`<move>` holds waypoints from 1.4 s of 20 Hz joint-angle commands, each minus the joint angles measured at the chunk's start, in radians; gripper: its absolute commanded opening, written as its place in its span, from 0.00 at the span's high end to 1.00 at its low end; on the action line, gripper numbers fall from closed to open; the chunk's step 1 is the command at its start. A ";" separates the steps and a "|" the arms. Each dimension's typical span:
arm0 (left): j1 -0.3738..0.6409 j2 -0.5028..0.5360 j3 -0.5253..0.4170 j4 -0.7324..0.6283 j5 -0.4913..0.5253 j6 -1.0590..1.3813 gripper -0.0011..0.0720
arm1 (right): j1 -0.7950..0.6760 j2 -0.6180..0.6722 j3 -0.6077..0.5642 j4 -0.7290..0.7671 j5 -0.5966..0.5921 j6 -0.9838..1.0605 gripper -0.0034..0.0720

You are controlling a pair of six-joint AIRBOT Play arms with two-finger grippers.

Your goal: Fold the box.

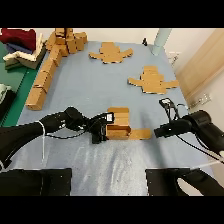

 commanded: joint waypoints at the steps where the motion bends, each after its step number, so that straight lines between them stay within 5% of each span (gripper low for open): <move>1: 0.001 0.000 0.001 0.000 0.000 0.000 0.28 | -0.051 -0.109 -0.022 0.240 0.056 -0.065 0.95; 4: 0.001 0.000 0.001 0.000 0.000 0.000 0.28 | -0.041 -0.121 -0.012 0.466 0.053 -0.206 0.95; 11: 0.001 0.000 0.001 0.000 0.000 0.000 0.28 | -0.040 -0.090 -0.013 0.678 0.020 -0.401 0.95; 21: 0.001 0.000 0.001 0.000 0.000 0.000 0.28 | -0.042 -0.136 -0.012 0.501 0.123 -0.365 0.95; 28: 0.001 0.000 0.001 0.000 0.000 0.000 0.28 | -0.041 -0.198 -0.019 0.597 0.111 -0.430 0.95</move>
